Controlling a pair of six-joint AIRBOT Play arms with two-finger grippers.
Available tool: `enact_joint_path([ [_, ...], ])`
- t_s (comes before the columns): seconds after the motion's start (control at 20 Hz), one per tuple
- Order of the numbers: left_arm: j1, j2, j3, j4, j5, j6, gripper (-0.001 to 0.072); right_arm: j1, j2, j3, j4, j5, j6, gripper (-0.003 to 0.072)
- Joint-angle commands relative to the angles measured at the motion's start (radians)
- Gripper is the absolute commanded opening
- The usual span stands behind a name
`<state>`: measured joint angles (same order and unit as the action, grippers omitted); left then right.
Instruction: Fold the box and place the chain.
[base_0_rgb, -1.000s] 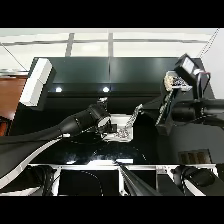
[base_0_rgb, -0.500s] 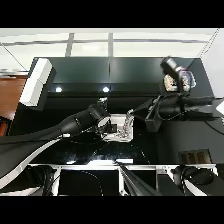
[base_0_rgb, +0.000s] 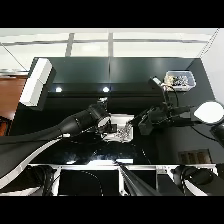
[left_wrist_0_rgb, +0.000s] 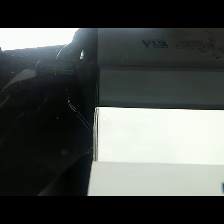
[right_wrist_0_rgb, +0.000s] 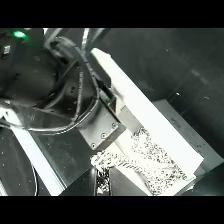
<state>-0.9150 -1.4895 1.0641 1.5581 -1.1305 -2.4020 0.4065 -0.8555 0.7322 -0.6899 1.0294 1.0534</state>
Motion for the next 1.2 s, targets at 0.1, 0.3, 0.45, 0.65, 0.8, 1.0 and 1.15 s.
enact_joint_path([
  [0.1,0.000,0.000,0.000,0.000,0.003,0.000,0.0029,0.003,-0.042,-0.039,0.025,-0.035,0.016,0.0021],
  [0.3,0.000,0.000,0.000,0.000,0.003,0.000,0.0029,0.013,-0.053,-0.039,0.024,-0.068,0.016,0.0021],
  [0.45,0.000,0.000,0.000,0.000,0.003,0.000,0.0029,0.013,-0.053,-0.039,0.024,-0.067,0.016,0.0021],
  [0.65,0.000,0.000,0.000,0.000,0.003,0.000,0.0029,0.013,-0.053,-0.039,0.024,-0.064,0.016,0.0281],
  [0.8,0.000,0.000,0.000,0.000,0.002,0.000,0.0029,-0.005,-0.053,-0.019,-0.057,-0.020,0.016,0.0279],
  [1.0,0.000,0.000,0.000,-0.002,0.000,0.000,0.0029,-0.139,-0.053,0.078,-0.175,0.195,0.012,0.0278],
  [1.15,0.003,0.000,0.000,0.003,0.001,0.019,0.0029,-0.220,-0.051,0.100,-0.172,0.246,-0.003,0.0261],
])
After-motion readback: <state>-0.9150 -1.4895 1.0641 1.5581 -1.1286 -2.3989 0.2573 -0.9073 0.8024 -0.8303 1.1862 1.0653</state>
